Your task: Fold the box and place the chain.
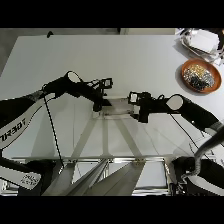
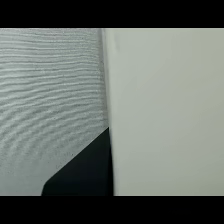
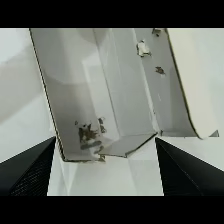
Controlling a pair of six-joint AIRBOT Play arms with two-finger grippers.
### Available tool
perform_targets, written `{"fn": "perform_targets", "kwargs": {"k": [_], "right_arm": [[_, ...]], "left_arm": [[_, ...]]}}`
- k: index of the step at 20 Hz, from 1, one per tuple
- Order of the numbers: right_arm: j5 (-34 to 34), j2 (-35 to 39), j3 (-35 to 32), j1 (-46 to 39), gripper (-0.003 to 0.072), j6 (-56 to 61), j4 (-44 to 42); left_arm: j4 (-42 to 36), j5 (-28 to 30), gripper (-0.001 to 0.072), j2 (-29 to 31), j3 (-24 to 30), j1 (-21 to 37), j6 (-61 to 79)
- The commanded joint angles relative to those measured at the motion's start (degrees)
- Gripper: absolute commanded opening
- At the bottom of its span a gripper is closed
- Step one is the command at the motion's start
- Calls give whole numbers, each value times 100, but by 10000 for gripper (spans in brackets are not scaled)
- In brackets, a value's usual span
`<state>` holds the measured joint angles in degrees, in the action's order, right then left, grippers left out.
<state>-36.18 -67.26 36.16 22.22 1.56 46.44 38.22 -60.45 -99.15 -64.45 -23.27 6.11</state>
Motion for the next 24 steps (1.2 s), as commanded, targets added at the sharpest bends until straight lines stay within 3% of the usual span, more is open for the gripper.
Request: {"fn": "perform_targets", "kwargs": {"k": [1,9,14,24], "right_arm": [[-94,-278,4,-144,699,-833,-828],[-367,-514,120,-378,699,-892,-863],[-374,-142,142,-586,699,-258,-92],[-358,-527,160,-610,699,-933,-881]], "left_arm": [[0,0,12,-4,2,-4,2],[0,0,12,-4,2,-4,2],[2,0,12,-4,2,-4,4],[0,0,12,-4,2,-4,4]]}}
